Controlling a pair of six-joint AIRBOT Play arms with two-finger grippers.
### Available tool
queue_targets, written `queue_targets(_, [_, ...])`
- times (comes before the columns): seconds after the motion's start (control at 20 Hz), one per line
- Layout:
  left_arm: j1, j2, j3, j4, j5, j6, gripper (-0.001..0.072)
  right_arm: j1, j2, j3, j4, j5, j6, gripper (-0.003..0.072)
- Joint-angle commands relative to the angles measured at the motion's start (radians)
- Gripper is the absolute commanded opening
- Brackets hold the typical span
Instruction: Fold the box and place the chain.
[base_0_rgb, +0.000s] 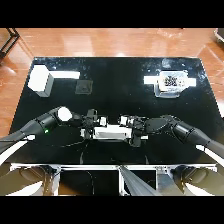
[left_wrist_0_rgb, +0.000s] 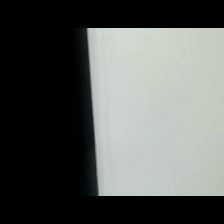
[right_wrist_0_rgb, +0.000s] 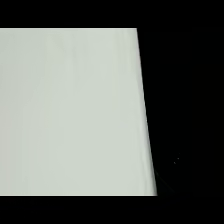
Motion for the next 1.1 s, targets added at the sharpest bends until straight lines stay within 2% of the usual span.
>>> queue_targets(0.0, [0.001,-0.001,0.001,0.000,0.003,-0.001,0.0024,0.000,-0.018,0.000,0.001,0.016,0.000,0.0701])
queue_targets(0.45, [0.001,-0.001,0.001,0.000,0.003,-0.001,0.0024,0.000,-0.061,0.000,-0.002,0.017,0.000,0.0701])
queue_targets(1.05, [0.001,-0.001,0.001,0.000,0.002,-0.026,0.0024,0.000,-0.061,0.000,-0.035,0.078,0.001,0.0701])
